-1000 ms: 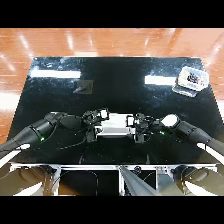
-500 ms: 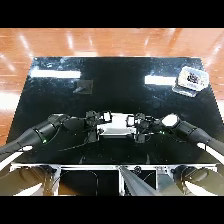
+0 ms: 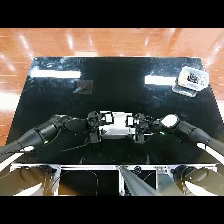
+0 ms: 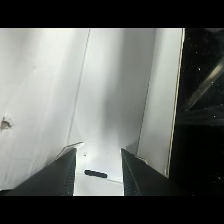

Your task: Fold the box and place the chain.

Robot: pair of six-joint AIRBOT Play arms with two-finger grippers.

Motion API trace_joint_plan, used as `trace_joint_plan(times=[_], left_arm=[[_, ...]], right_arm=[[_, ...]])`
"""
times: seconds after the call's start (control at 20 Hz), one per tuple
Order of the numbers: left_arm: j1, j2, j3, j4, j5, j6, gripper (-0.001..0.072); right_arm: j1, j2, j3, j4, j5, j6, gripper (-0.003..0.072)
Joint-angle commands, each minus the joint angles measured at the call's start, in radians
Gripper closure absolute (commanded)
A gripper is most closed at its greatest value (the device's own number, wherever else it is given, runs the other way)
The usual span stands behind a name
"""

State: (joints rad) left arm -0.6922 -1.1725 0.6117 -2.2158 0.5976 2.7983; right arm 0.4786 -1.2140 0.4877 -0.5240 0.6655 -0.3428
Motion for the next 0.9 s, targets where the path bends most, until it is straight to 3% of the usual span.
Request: trace_joint_plan(times=[0.0,0.05,0.1,0.2,0.25,0.3,0.35,0.4,0.5,0.55,0.6,0.7,0.75,0.85], left_arm=[[-0.001,0.0,0.0,0.003,-0.007,-0.003,0.0262],[-0.001,0.0,0.0,0.003,-0.008,-0.004,0.0148],[-0.001,0.0,0.0,0.004,-0.007,-0.004,0.0095],[-0.001,0.0,0.0,0.004,-0.005,-0.005,0.012],[-0.001,0.0,0.0,0.004,-0.004,-0.005,0.019],[-0.001,0.0,0.0,0.004,-0.004,-0.005,0.02],[-0.001,0.0,0.0,0.004,-0.004,-0.005,0.0293],[-0.001,0.0,0.0,0.004,-0.004,-0.004,0.0319],[-0.001,0.0,0.0,0.004,-0.004,-0.005,0.0203],[-0.001,0.0,0.0,0.004,-0.004,-0.004,0.0216],[-0.001,0.0,0.0,0.005,-0.004,-0.005,0.0312],[0.003,0.001,0.005,0.009,-0.003,-0.013,0.0623],[0.007,0.005,0.008,0.009,-0.003,-0.043,0.0687],[0.02,0.03,0.01,0.013,-0.004,-0.087,0.0687]], right_arm=[[0.0,0.0,0.0,-0.001,-0.001,0.003,0.0083],[0.0,0.0,0.0,-0.001,-0.001,0.003,0.0083],[0.0,0.0,0.0,-0.001,-0.001,0.003,0.0083],[0.0,0.0,0.0,-0.001,-0.001,0.003,0.0083],[0.0,0.0,0.0,-0.001,-0.001,0.003,0.0083],[0.0,0.0,0.0,-0.001,-0.001,0.003,0.0083],[0.0,0.0,0.0,-0.001,-0.001,0.003,0.0083],[0.0,0.0,0.0,-0.001,-0.001,0.003,0.0083],[0.0,0.0,0.0,-0.001,-0.001,0.003,0.0083],[0.0,0.0,0.0,-0.001,-0.001,0.003,0.0083],[0.0,0.0,0.0,-0.001,-0.001,0.003,0.0083],[0.0,0.0,0.0,-0.001,-0.001,0.003,0.0083],[0.0,0.0,0.0,-0.001,-0.001,0.003,0.0083],[0.0,0.0,0.0,-0.001,-0.001,0.003,0.0083]])
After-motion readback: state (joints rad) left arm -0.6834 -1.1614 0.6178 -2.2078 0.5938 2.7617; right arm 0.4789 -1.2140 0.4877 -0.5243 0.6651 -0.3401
